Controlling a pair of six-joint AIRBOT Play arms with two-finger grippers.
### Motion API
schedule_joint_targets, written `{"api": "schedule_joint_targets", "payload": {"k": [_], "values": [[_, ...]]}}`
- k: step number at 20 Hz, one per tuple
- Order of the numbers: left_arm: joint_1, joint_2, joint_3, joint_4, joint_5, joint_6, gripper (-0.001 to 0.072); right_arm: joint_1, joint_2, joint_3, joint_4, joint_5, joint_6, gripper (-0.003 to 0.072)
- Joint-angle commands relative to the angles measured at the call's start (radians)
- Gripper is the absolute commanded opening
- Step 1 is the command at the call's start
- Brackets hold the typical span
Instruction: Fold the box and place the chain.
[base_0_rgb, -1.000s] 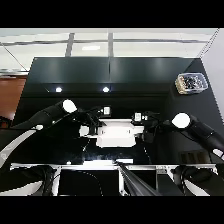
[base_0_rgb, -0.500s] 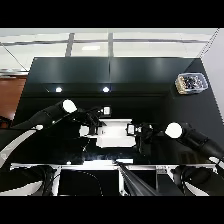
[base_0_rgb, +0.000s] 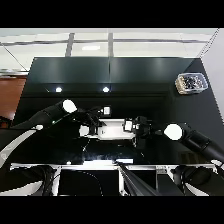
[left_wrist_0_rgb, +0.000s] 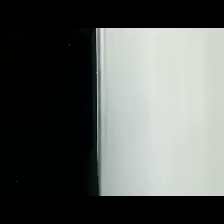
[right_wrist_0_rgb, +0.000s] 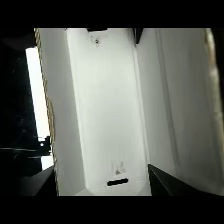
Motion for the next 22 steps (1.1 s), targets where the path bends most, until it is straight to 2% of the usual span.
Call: {"api": "schedule_joint_targets", "payload": {"k": [1, 4, 6, 11, 16, 22], "values": [[0.0, 0.0, 0.0, 0.0, -0.003, 0.0, 0.0022, -0.035, 0.013, 0.007, -0.009, 0.014, -0.004, 0.0636], [0.0, 0.0, 0.0, 0.0, -0.003, 0.0, 0.0022, -0.085, 0.014, 0.007, -0.002, 0.02, -0.015, 0.0636], [0.0, 0.0, 0.0, 0.0, -0.014, 0.0, 0.0021, -0.11, 0.014, 0.007, 0.06, 0.024, -0.059, 0.0636], [0.0, 0.0, 0.0, 0.0, -0.043, 0.0, 0.0021, -0.111, -0.008, 0.006, 0.111, 0.023, -0.118, 0.0636], [0.0, 0.0, 0.0, 0.0, -0.039, 0.001, 0.0021, -0.112, -0.076, 0.006, 0.296, 0.032, -0.233, 0.0636], [0.0, 0.0, 0.0, 0.0, -0.038, 0.0, 0.0022, -0.109, -0.106, -0.063, 0.303, 0.053, -0.293, 0.0636]]}}
